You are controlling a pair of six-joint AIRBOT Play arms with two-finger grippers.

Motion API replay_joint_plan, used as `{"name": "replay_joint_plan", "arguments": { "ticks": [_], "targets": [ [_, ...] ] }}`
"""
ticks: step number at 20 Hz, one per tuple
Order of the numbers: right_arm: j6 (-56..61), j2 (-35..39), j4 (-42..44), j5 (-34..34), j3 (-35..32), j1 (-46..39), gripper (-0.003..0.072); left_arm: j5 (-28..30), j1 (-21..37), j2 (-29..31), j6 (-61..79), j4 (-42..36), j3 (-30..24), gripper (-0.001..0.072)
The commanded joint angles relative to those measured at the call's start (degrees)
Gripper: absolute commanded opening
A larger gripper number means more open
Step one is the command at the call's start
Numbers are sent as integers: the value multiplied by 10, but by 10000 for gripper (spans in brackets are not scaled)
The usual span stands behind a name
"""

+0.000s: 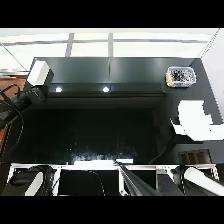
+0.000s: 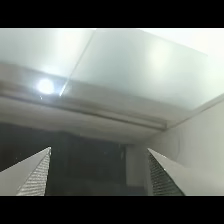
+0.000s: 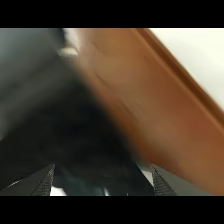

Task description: Fold the box and place the chain.

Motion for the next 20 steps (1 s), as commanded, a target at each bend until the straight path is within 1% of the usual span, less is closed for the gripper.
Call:
{"name": "replay_joint_plan", "arguments": {
  "ticks": [1, 3, 4, 5, 6, 7, 8, 9, 10, 12, 14, 15, 16, 18, 19, 20],
  "targets": [
    [6, -107, -24, 176, 105, -134, 720, -29, 0, -16, 1, -3, 0, 707],
    [-3, -138, 14, 195, 121, -192, 720, -42, -2, -17, 12, -1, 0, 708],
    [-12, -154, 43, 209, 127, -214, 720, -51, -7, -17, 46, -1, 0, 708],
    [-32, -176, 71, 237, 139, -229, 720, -61, -12, -17, 71, 0, 0, 708],
    [-78, -206, 111, 283, 159, -239, 720, -68, -20, -17, 85, 0, 0, 707],
    [-155, -238, 164, 348, 185, -242, 720, -71, -28, -17, 93, 0, 0, 708],
    [-206, -265, 205, 409, 209, -240, 681, -72, -36, -18, 94, 1, 0, 707],
    [-219, -290, 216, 450, 235, -233, 584, -70, -42, -18, 104, 2, 0, 708],
    [-219, -304, 211, 462, 251, -225, 556, -69, -47, -18, 110, 2, 0, 707],
    [-220, -316, 200, 458, 253, -209, 556, -69, -51, -18, 119, 2, 0, 708],
    [-221, -328, 165, 480, 253, -196, 555, -69, -52, -18, 119, 2, 0, 707],
    [-222, -329, 159, 483, 253, -194, 491, -69, -52, -18, 119, 2, 0, 708],
    [-224, -328, 161, 487, 253, -193, 475, -69, -52, -18, 119, 2, 0, 708],
    [-223, -326, 160, 500, 253, -195, 473, -71, -52, -18, 119, 2, 0, 708],
    [-223, -325, 160, 504, 252, -195, 413, -71, -52, -18, 119, 2, 0, 708],
    [-223, -321, 160, 502, 249, -195, 413, -70, -52, -18, 119, 2, 0, 708]
  ]
}}
